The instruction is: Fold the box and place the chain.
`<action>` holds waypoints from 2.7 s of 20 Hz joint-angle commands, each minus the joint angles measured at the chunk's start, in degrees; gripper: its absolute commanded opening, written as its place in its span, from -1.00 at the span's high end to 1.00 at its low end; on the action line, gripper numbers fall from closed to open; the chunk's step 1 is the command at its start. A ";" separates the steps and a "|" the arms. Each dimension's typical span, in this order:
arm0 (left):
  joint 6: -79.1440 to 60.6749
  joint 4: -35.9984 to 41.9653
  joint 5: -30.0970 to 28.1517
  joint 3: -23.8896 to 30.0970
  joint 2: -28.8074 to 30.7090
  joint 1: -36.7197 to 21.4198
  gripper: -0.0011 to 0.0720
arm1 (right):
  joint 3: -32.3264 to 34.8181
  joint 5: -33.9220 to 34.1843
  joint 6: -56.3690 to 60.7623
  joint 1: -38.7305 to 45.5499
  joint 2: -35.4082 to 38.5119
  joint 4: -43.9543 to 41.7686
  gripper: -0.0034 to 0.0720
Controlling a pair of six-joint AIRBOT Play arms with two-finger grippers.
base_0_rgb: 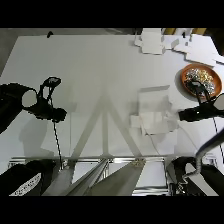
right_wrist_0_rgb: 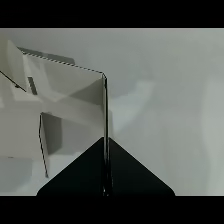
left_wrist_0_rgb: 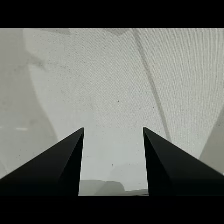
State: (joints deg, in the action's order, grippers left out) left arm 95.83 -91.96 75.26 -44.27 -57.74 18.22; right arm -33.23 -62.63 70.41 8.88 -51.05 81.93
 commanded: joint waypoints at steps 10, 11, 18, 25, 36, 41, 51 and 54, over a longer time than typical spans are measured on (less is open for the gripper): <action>-24.33 22.91 -19.78 0.04 -0.09 0.09 -0.16 | 7.78 5.09 -1.25 -17.97 7.76 -12.81 0.87; -30.75 29.75 -21.75 0.04 -0.28 0.09 -0.17 | 7.78 5.09 -1.25 -18.43 7.76 -12.81 0.87; -51.25 54.58 -23.04 0.04 -6.56 3.26 -0.94 | 7.78 5.05 -0.15 -18.58 7.76 -12.85 0.87; -57.77 59.54 -26.80 -0.28 -19.32 7.78 -0.90 | 7.78 5.05 -0.13 -18.58 7.76 -13.03 0.86; -75.12 73.99 -12.87 -7.39 -32.79 6.95 -0.83 | 7.78 5.11 -0.17 -18.58 7.76 -12.98 0.86; -78.90 73.05 -12.87 -7.39 -32.79 6.95 0.42 | 7.78 5.03 -0.15 -18.58 7.76 -12.98 0.86; -100.87 62.47 -17.25 -7.41 -28.37 12.33 0.95 | 1.31 0.37 -0.24 -18.58 8.33 -14.08 0.03; -100.98 59.49 -20.87 -7.39 -28.50 15.30 0.96 | -1.29 -0.85 -0.37 -18.58 10.49 -13.79 0.03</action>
State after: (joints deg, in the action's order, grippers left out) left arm -2.96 -28.21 58.19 -51.64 -86.67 30.96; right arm -32.01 -61.60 70.19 -9.63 -42.02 68.10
